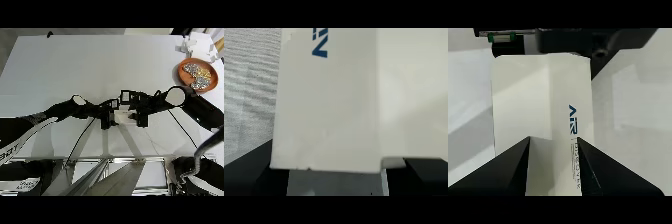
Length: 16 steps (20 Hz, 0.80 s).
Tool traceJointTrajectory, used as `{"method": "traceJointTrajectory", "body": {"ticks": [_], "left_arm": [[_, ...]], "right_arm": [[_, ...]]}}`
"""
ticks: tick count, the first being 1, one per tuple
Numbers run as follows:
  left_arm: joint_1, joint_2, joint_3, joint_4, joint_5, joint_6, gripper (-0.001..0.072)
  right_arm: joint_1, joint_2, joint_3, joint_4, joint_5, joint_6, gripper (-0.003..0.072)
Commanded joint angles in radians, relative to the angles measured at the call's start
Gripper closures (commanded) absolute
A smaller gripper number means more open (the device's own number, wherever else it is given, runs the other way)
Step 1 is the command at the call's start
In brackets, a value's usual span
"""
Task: Fold the box and place the chain.
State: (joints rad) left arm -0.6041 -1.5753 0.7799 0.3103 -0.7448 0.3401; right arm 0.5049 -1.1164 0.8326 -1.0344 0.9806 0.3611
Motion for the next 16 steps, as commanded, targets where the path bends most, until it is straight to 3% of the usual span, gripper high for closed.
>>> {"method": "traceJointTrajectory", "body": {"ticks": [1,4,9,12,16], "left_arm": [[0.000,0.001,0.000,0.000,0.000,0.000,0.0572],[0.000,0.001,0.000,0.000,0.000,0.000,0.0572],[0.000,0.001,0.000,0.000,0.000,0.000,0.0572],[0.000,0.001,0.000,0.000,0.000,0.000,0.0572],[0.000,0.001,0.000,0.000,0.000,0.000,0.0572]], "right_arm": [[0.003,0.000,0.000,-0.008,0.023,-0.005,0.0341],[0.023,0.000,-0.001,-0.005,0.043,-0.006,0.0343],[0.042,-0.002,-0.001,-0.005,-0.035,-0.022,0.0343],[0.042,-0.040,-0.001,0.000,0.007,-0.018,0.0344],[0.042,-0.078,-0.001,-0.006,-0.035,0.003,0.0348]]}}
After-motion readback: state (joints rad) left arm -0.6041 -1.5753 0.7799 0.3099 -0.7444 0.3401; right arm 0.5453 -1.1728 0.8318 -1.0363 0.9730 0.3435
